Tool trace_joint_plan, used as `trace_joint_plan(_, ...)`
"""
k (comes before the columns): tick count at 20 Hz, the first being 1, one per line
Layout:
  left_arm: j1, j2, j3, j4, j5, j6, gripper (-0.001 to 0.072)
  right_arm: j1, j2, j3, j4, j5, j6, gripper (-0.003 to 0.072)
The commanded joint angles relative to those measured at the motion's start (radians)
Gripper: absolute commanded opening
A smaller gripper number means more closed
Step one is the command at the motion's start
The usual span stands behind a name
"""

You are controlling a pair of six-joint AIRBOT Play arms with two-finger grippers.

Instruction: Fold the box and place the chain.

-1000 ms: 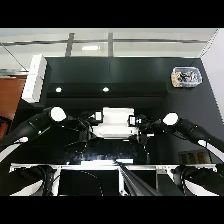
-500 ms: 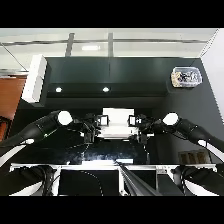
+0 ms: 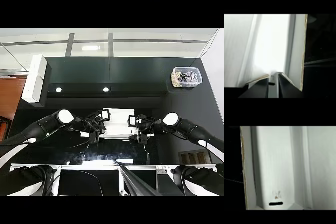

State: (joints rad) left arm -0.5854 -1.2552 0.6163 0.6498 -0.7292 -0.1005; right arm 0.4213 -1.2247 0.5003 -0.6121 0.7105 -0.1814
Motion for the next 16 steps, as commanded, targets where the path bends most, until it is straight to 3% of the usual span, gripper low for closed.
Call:
trace_joint_plan(1, -0.007, -0.021, 0.0, -0.056, -0.007, 0.001, 0.0153, 0.0, 0.0, -0.001, 0.002, 0.0, 0.001, 0.0425)
trace_joint_plan(5, -0.005, -0.021, 0.0, -0.056, -0.009, 0.0, 0.0167, 0.0, 0.0, -0.001, 0.002, 0.0, 0.001, 0.0425)
trace_joint_plan(7, -0.005, -0.021, 0.0, -0.056, -0.007, 0.0, 0.0367, 0.0, 0.0, -0.001, 0.002, 0.0, 0.001, 0.0425)
trace_joint_plan(8, -0.005, -0.021, 0.0, -0.056, -0.009, 0.0, 0.0351, 0.0, 0.0, -0.001, 0.002, 0.0, 0.002, 0.0425)
trace_joint_plan(9, -0.005, -0.021, 0.0, -0.056, -0.01, 0.0, 0.0236, 0.0, 0.0, -0.001, 0.002, 0.0, 0.002, 0.0425)
trace_joint_plan(10, -0.006, -0.021, 0.0, -0.056, -0.01, 0.0, 0.0245, 0.0, 0.0, -0.001, 0.002, 0.0, 0.002, 0.0425)
trace_joint_plan(12, -0.006, -0.021, 0.0, -0.056, -0.01, 0.0, 0.0476, 0.0, 0.0, -0.001, 0.002, 0.0, 0.002, 0.0425)
trace_joint_plan(13, -0.005, -0.021, 0.0, -0.055, -0.01, 0.0, 0.048, 0.0, 0.0, -0.001, 0.002, 0.0, 0.001, 0.0425)
trace_joint_plan(14, -0.005, -0.019, 0.001, -0.051, -0.013, -0.001, 0.0289, 0.0, 0.0, -0.001, 0.002, 0.0, 0.002, 0.0425)
trace_joint_plan(15, -0.002, -0.01, 0.003, -0.024, -0.023, -0.004, 0.0037, 0.0, 0.0, -0.001, 0.002, 0.0, 0.002, 0.0425)
trace_joint_plan(16, 0.007, 0.007, 0.006, 0.011, -0.051, -0.035, 0.0028, 0.0, 0.0, -0.001, 0.002, 0.0, 0.002, 0.0425)
